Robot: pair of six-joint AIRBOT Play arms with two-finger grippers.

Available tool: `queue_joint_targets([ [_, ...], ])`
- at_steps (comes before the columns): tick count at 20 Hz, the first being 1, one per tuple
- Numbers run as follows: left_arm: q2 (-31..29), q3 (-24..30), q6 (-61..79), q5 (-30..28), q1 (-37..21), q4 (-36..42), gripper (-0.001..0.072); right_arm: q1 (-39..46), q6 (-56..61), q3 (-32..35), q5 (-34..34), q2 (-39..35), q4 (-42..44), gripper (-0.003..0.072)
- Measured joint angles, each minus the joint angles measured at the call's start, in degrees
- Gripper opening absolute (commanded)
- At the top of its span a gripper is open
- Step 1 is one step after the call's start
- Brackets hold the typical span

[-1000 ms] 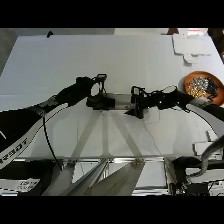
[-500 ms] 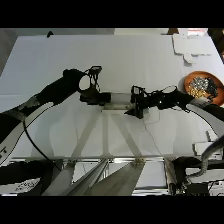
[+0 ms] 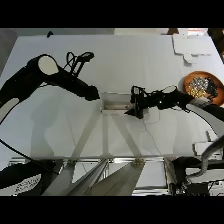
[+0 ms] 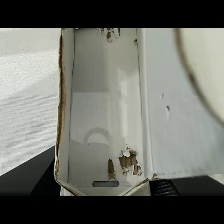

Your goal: Fold the box and place the chain.

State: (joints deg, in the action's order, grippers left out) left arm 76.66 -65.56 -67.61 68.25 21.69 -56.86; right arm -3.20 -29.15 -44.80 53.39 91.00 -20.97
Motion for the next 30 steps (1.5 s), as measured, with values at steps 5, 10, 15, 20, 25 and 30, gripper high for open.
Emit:
queue_joint_targets([
  [5,0.83,6.54,36.87,-1.53,-9.27,6.93,0.0697,0.0,0.0,0.0,0.0,0.0,0.0,0.0432],
  [10,7.08,9.42,62.99,-2.93,-13.92,15.26,0.0698,0.0,0.0,0.0,0.0,0.0,0.0,0.0432],
  [15,13.53,10.03,82.58,-2.75,-13.84,22.49,0.07,0.0,-0.02,0.0,-0.02,0.0,0.0,0.0432],
  [20,16.28,10.14,93.42,-1.99,-10.99,25.4,0.07,0.0,0.0,0.0,-0.02,0.0,0.02,0.0432],
  [25,17.0,10.14,97.04,-0.83,-8.46,27.28,0.0699,0.0,-0.02,0.0,0.0,0.0,0.02,0.0432],
  [30,17.7,10.14,95.58,-1.05,-6.95,27.76,0.0698,-0.02,-0.13,0.0,0.11,0.0,-0.07,0.0432],
])
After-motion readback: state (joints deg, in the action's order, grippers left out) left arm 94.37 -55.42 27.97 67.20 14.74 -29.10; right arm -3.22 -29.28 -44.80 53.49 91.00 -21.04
